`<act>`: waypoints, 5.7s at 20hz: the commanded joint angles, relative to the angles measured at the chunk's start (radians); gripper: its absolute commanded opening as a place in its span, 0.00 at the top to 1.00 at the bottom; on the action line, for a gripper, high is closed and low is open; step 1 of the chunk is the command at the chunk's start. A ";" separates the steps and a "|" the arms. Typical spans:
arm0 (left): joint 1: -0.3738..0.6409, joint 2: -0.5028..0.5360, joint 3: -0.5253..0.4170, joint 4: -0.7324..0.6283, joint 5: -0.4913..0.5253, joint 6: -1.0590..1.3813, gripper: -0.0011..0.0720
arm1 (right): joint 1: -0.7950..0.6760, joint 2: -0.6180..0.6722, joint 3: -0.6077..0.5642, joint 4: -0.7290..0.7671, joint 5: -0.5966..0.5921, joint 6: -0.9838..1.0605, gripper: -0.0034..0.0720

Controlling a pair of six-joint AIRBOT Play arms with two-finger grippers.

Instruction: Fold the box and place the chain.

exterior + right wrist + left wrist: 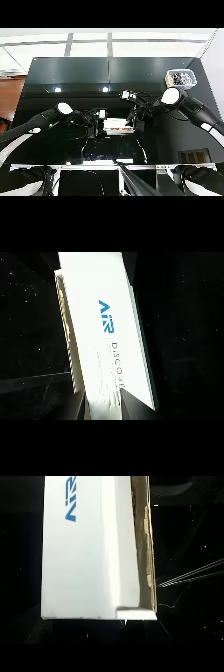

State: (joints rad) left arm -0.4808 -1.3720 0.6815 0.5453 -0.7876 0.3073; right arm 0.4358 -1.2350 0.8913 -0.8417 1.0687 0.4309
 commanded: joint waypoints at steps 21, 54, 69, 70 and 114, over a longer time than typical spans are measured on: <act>0.000 0.000 0.001 0.000 0.000 0.000 0.52 | 0.045 -0.009 -0.043 -0.045 -0.034 0.039 0.47; 0.003 0.032 0.003 0.000 -0.002 -0.048 0.29 | -0.200 0.146 0.012 0.227 0.105 0.747 0.94; -0.174 -0.043 0.305 0.033 -0.010 -0.485 0.01 | -0.504 0.304 0.010 -0.084 -0.023 0.807 0.94; -0.182 -0.075 0.333 0.035 -0.032 -0.499 0.01 | -0.504 0.304 0.010 -0.098 -0.014 0.807 0.94; 0.293 0.045 0.777 0.732 -0.274 -1.213 0.54 | -0.504 0.303 0.010 -0.158 -0.019 0.830 0.94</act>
State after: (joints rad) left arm -0.3943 -1.3769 1.3941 1.2572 -1.0859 -0.8482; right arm -0.0681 -0.9318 0.9009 -0.9993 1.0626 1.2510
